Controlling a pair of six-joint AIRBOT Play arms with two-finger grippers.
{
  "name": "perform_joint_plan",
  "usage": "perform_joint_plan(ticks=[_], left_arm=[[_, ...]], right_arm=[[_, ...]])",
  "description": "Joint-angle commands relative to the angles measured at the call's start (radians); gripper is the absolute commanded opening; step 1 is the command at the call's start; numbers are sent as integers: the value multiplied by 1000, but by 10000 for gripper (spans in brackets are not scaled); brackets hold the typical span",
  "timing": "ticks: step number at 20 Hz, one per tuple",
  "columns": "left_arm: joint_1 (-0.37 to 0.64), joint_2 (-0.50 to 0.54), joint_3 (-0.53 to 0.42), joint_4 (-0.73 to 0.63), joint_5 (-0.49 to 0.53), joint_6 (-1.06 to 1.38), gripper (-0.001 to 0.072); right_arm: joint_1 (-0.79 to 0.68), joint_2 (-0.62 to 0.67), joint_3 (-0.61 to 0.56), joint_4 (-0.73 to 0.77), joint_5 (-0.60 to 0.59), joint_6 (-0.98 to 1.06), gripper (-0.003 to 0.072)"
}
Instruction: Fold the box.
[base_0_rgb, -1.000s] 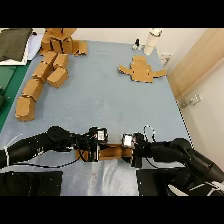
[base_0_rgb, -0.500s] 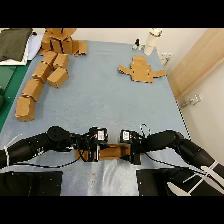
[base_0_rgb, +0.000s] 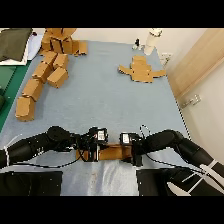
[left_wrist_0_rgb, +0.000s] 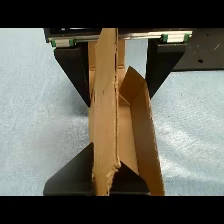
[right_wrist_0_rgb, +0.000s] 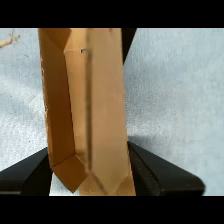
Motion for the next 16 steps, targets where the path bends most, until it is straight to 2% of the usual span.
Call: perform_joint_plan(ticks=[1, 5, 16], left_arm=[[1, 0, 0, 0, 2, 0, 13], [1, 0, 0, 0, 3, 0, 13], [1, 0, 0, 0, 2, 0, 13]], right_arm=[[3, -47, -3, -2, 46, -7, 720], [10, -69, -3, 10, 108, -37, 720], [49, -97, -5, 12, 125, -37, 720]])
